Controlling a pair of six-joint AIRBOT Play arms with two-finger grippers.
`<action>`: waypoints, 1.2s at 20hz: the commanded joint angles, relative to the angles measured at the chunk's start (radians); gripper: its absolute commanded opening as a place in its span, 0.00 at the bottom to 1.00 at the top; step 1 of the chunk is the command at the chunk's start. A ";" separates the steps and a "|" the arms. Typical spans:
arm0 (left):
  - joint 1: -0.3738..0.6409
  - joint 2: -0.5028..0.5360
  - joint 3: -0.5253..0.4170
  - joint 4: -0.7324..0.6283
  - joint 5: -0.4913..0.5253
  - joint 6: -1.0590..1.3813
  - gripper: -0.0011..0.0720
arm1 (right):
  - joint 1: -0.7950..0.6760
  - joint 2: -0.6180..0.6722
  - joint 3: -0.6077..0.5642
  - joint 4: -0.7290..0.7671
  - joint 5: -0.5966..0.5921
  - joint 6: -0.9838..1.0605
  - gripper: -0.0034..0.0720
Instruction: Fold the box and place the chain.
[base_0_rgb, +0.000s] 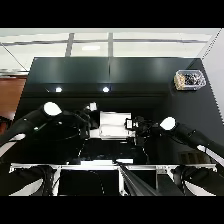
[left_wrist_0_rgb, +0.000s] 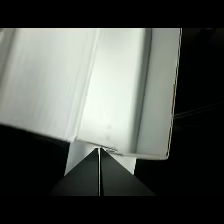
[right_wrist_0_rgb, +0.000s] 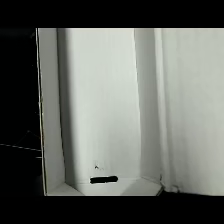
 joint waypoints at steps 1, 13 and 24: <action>0.115 0.139 0.002 0.203 -0.009 -0.342 0.05 | 0.000 0.000 0.000 0.001 0.000 0.002 0.22; 0.397 0.011 -0.154 0.046 -0.206 -1.093 0.05 | 0.000 0.000 0.000 0.001 0.001 0.002 0.21; 0.154 -0.147 -0.111 -0.165 -0.133 -0.926 0.11 | 0.000 0.000 0.000 0.001 0.001 0.002 0.22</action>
